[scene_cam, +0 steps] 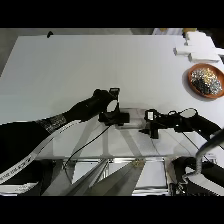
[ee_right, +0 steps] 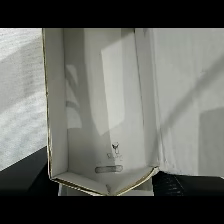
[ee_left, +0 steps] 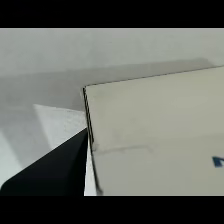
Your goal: Fold the box and place the chain.
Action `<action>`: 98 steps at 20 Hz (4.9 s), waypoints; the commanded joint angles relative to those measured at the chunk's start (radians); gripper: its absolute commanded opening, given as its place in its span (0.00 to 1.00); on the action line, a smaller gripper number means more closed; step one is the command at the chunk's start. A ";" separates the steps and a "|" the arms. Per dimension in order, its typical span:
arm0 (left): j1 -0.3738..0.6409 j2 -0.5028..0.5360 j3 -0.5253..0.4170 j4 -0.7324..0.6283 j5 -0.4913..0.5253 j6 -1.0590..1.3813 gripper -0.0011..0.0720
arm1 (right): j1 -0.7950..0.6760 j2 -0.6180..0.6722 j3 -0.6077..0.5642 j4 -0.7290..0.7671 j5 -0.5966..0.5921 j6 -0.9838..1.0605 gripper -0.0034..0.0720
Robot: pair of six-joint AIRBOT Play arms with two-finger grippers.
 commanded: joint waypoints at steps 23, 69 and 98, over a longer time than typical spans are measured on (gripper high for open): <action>-0.044 -0.122 0.172 0.125 -0.229 -0.130 0.35 | 0.000 0.000 0.000 0.000 0.000 0.000 0.63; 0.441 0.556 -0.425 -0.389 0.063 1.891 0.72 | 0.000 0.000 0.000 0.000 0.000 0.000 0.63; 0.279 0.202 -0.545 -0.860 0.378 2.624 0.98 | 0.000 0.000 0.000 0.000 0.000 0.000 0.63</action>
